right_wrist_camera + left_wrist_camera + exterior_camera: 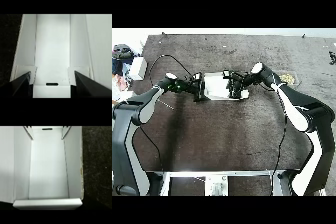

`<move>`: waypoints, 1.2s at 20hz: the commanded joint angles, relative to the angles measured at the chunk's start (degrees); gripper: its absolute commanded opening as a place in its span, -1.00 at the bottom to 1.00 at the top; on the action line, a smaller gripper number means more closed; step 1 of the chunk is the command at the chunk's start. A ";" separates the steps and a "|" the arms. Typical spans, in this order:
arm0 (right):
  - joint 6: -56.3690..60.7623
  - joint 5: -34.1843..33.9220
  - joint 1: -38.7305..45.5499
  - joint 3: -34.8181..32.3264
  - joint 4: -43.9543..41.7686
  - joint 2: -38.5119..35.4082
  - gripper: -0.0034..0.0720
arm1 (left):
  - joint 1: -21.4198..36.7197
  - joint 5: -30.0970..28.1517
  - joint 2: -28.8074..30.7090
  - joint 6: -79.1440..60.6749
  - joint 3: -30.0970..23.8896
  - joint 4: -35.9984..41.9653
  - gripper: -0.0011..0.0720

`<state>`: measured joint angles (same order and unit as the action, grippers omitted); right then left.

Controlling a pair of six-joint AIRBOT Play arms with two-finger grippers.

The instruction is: Fold the box and place the chain.

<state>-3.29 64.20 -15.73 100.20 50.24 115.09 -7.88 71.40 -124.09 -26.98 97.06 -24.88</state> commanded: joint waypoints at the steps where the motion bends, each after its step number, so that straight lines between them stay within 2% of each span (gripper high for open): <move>1: 0.83 0.09 0.04 0.02 0.76 -0.17 0.13 | 0.00 -0.07 -0.02 -0.02 0.02 0.00 -0.18; 3: 6.21 0.02 0.11 0.02 4.15 -1.20 -0.65 | 0.00 -0.07 -0.02 -0.02 0.02 0.00 -0.18; 4: 10.05 0.07 0.20 0.02 7.08 -1.97 -0.81 | 0.00 -0.07 -0.02 -0.02 0.02 0.00 -0.18; 8: 28.13 0.31 1.73 0.02 18.14 -5.64 -0.83 | 0.00 -0.07 -0.02 -0.02 0.02 0.00 -0.18; 10: 35.19 1.40 3.69 0.02 18.29 -7.63 -0.83 | 0.00 -0.07 -0.02 -0.02 0.02 0.00 -0.18; 15: 61.24 2.19 10.71 0.00 15.10 -9.44 -0.83 | 0.00 -0.07 -0.02 -0.02 0.02 0.00 -0.18; 18: 67.67 3.06 14.36 -0.02 13.70 -8.41 -0.83 | 0.00 -0.07 -0.02 -0.02 0.02 0.00 -0.18; 21: 67.56 5.97 16.41 -0.04 7.28 -5.09 -0.83 | 0.00 -0.07 -0.02 -0.02 0.02 0.00 -0.18; 24: 67.56 6.88 16.39 -0.04 5.97 -1.33 -0.83 | 0.00 -0.07 -0.02 -0.02 0.02 0.00 -0.18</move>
<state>62.28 69.54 -0.27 100.18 59.11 110.93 -7.90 71.33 -124.09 -26.98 97.06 -24.86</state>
